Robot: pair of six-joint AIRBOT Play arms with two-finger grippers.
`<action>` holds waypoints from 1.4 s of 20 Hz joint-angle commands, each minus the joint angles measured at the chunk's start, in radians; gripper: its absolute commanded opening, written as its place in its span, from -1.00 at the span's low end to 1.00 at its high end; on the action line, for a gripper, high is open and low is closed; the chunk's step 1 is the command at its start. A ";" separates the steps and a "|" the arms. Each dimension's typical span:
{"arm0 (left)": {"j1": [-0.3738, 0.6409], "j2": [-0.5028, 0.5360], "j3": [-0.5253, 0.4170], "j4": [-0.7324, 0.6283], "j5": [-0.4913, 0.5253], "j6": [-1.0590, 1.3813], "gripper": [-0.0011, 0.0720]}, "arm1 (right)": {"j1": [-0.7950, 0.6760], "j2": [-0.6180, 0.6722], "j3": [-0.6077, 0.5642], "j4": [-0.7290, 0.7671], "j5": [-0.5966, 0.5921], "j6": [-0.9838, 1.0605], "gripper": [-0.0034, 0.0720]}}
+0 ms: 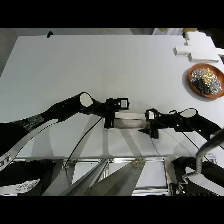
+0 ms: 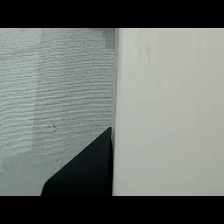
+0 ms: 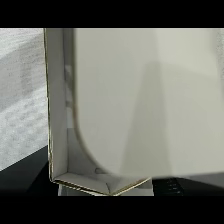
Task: Fold the box and place the chain.
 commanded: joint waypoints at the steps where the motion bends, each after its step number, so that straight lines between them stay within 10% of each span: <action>1: 0.000 0.000 0.001 0.000 0.000 0.000 -0.93 | 0.000 0.000 -0.001 0.000 0.002 0.000 0.27; 9: 0.001 0.002 0.001 0.001 0.000 0.000 -0.92 | 0.000 0.000 -0.001 0.000 0.002 0.000 0.27; 14: 0.004 0.053 0.001 0.073 -0.009 -0.007 0.63 | 0.000 0.000 -0.001 0.000 0.002 0.000 0.27; 18: 0.027 0.119 0.001 0.138 -0.088 -0.125 0.80 | 0.000 0.000 -0.001 0.000 0.002 0.000 0.27; 22: 0.040 0.233 0.001 0.373 -0.191 -0.407 0.73 | 0.000 0.000 -0.001 0.000 0.002 0.000 0.27; 26: 0.011 0.340 0.001 0.451 -0.313 -0.520 -0.76 | 0.000 0.000 -0.001 0.000 0.002 0.000 0.27; 28: -0.033 0.357 0.001 0.456 -0.349 -0.526 -0.97 | 0.000 0.000 -0.001 0.000 0.002 0.000 0.27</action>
